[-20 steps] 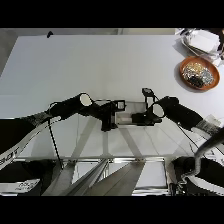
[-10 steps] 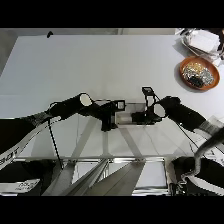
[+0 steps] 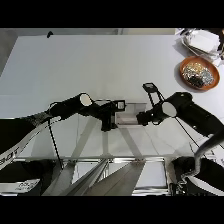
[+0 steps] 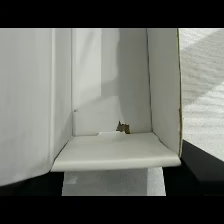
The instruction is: Fold the box and place the chain.
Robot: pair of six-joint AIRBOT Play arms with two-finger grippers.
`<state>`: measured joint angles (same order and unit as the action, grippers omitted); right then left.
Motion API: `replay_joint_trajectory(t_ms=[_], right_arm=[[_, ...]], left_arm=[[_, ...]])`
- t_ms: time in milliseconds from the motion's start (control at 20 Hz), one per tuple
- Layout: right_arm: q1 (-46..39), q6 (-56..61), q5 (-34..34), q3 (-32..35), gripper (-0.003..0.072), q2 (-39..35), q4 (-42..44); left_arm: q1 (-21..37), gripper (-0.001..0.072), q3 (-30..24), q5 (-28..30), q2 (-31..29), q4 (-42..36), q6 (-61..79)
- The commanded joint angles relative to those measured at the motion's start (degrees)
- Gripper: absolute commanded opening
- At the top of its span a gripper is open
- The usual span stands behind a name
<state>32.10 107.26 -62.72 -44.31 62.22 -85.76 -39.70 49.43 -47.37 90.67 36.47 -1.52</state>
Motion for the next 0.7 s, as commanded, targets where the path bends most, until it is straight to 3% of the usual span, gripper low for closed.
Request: replay_joint_trajectory(t_ms=[0,150,200,300,450,650], right_arm=[[-3.7,-6.1,-3.6,-6.0,0.0458,-3.1,-3.5],[-14.8,-15.2,-5.7,-13.6,0.0445,-3.1,-4.2],[-19.8,-17.9,-3.9,-15.2,0.0394,-2.7,-4.5],[-31.6,-22.6,0.9,-17.8,0.0379,-0.2,-4.5],[-47.5,-27.3,6.6,-22.8,0.0378,9.0,-4.1],[-57.4,-30.7,7.7,-32.2,0.0371,24.5,-4.0]], left_arm=[[0.0,0.0132,0.0,0.0,0.0,0.0,0.0],[0.0,0.0132,0.0,0.0,0.0,0.0,0.0],[0.0,0.0132,0.0,0.0,0.0,0.0,0.0],[0.0,0.0132,0.0,0.0,0.0,0.0,0.0],[0.0,0.0132,0.0,0.0,0.0,0.0,0.0],[0.0,0.0132,0.0,0.0,0.0,0.0,0.0]])
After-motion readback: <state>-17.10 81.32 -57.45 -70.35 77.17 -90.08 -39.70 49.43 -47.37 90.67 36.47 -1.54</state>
